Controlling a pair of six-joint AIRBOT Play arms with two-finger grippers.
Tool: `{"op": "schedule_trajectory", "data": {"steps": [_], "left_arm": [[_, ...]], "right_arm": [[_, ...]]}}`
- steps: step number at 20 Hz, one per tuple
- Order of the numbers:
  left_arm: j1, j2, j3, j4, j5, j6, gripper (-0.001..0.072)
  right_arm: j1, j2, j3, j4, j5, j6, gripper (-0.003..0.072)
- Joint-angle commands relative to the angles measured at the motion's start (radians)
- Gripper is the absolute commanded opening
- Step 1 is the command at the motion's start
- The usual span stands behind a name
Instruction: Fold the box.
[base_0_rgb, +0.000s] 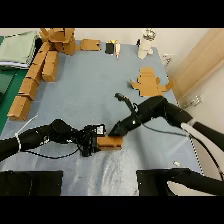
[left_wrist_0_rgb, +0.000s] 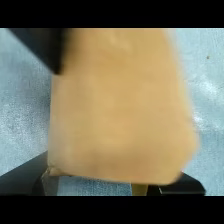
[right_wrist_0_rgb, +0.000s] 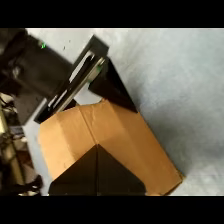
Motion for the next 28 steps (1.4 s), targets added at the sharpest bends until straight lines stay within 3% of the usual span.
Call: {"op": "schedule_trajectory", "data": {"steps": [1, 5, 11, 17, 18, 19, 20, 22, 23, 24, 28], "left_arm": [[0.000, -0.001, 0.001, 0.000, 0.000, 0.000, 0.0480], [0.000, -0.001, 0.001, 0.000, 0.000, 0.000, 0.0479], [0.000, -0.001, 0.001, 0.000, 0.000, 0.000, 0.0479], [0.000, -0.001, 0.001, 0.000, 0.000, 0.000, 0.0479], [0.000, -0.001, 0.001, 0.000, 0.000, 0.000, 0.0479], [0.000, -0.001, 0.001, 0.000, 0.001, 0.000, 0.0480], [0.000, -0.001, 0.001, 0.000, 0.000, 0.000, 0.0479], [0.000, -0.001, 0.001, 0.000, 0.000, 0.000, 0.0479], [0.000, -0.001, 0.001, 0.000, 0.000, 0.000, 0.0479], [0.000, -0.001, 0.001, 0.000, 0.000, 0.000, 0.0480], [0.000, -0.001, 0.001, 0.000, 0.000, 0.000, 0.0479]], "right_arm": [[0.131, 0.153, -0.112, -0.130, 0.197, -0.019, 0.0002], [0.257, 0.222, -0.131, -0.394, 0.361, -0.011, 0.0002], [0.401, 0.369, -0.159, -0.607, 0.457, -0.002, 0.0002], [0.513, 0.452, -0.262, -0.652, 0.520, -0.013, 0.0020], [0.526, 0.448, -0.268, -0.652, 0.520, -0.025, 0.0083], [0.534, 0.444, -0.268, -0.660, 0.521, -0.040, 0.0289], [0.539, 0.444, -0.268, -0.660, 0.520, -0.063, 0.0384], [0.539, 0.444, -0.268, -0.660, 0.520, -0.077, 0.0400], [0.539, 0.444, -0.268, -0.660, 0.521, -0.082, 0.0507], [0.539, 0.444, -0.268, -0.662, 0.524, -0.084, 0.0532], [0.539, 0.418, -0.268, -0.730, 0.575, -0.083, 0.0532]]}}
